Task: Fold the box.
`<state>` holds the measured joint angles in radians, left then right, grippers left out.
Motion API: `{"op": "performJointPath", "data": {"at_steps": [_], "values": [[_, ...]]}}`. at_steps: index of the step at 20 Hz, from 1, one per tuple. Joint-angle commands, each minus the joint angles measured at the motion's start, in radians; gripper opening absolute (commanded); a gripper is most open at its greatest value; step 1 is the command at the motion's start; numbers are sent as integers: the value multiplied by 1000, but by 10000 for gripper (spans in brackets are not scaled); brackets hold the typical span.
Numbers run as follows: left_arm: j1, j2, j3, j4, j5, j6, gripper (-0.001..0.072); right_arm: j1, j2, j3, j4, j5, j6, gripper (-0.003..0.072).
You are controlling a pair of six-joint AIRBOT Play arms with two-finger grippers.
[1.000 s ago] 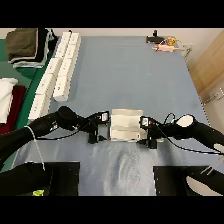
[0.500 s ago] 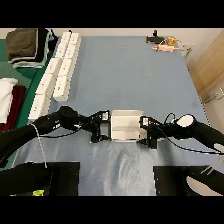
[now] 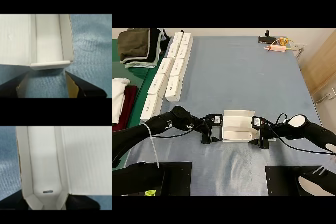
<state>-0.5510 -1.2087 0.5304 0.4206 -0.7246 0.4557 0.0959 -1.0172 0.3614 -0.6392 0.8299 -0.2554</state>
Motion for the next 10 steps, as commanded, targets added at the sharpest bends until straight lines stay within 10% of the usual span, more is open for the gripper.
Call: {"op": "performJointPath", "data": {"at_steps": [1, 10], "values": [[-5, -1, 0, 0, -10, -14, 700, -1, 0, 1, 0, -1, 0, 578], [-59, -13, 0, -47, 60, -116, 700, -1, 0, 1, 0, -1, 0, 577]]}}
